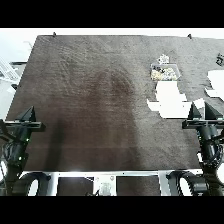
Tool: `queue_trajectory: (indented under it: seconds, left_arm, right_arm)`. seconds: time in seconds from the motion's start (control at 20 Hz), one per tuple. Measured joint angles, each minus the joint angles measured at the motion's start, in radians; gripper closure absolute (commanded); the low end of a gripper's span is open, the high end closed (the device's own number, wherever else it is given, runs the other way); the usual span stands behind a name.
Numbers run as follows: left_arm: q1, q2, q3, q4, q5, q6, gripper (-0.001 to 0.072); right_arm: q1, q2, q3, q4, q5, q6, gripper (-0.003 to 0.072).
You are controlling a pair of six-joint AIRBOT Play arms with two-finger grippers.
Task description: Fold the box and place the chain.
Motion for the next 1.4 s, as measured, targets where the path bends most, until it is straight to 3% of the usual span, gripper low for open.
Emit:
queue_trajectory:
  seconds: [0.2,0.3,0.35,0.5,0.7,0.8,1.05,1.25,1.4]
  left_arm:
    - [0.0,0.0,0.0,0.0,0.0,0.0,0.069]
    - [0.0,0.0,0.0,0.0,0.0,0.0,0.0689]
    - [0.0,0.0,0.0,0.0,0.0,0.0,0.069]
    - [0.0,0.0,0.0,0.0,0.0,0.0,0.069]
    - [0.0,0.0,0.0,0.0,0.0,0.0,0.069]
    - [0.0,0.0,0.0,0.0,0.0,0.0,0.069]
    - [0.0,0.0,0.0,0.0,0.0,0.0,0.069]
    - [0.0,0.0,0.0,0.0,0.0,0.0,0.069]
    - [0.0,0.0,0.0,0.0,0.0,0.0,0.069]
  right_arm:
    - [0.0,0.0,0.0,0.0,0.0,0.0,0.0245]
    - [0.0,0.0,0.006,-0.003,0.0,0.0,0.0362]
    - [-0.001,0.0,0.016,-0.01,-0.002,-0.002,0.0359]
    - [-0.026,-0.053,0.081,-0.021,-0.046,-0.001,0.0255]
    - [-0.116,-0.287,0.235,-0.028,0.008,0.007,0.0254]
    - [-0.191,-0.454,0.335,-0.031,0.109,0.011,0.0242]
    - [-0.442,-0.887,0.59,-0.079,0.506,0.135,0.0244]
    - [-0.635,-1.074,0.695,-0.145,0.757,0.281,0.0221]
    - [-0.746,-1.2,0.83,-0.333,0.91,0.41,0.0221]
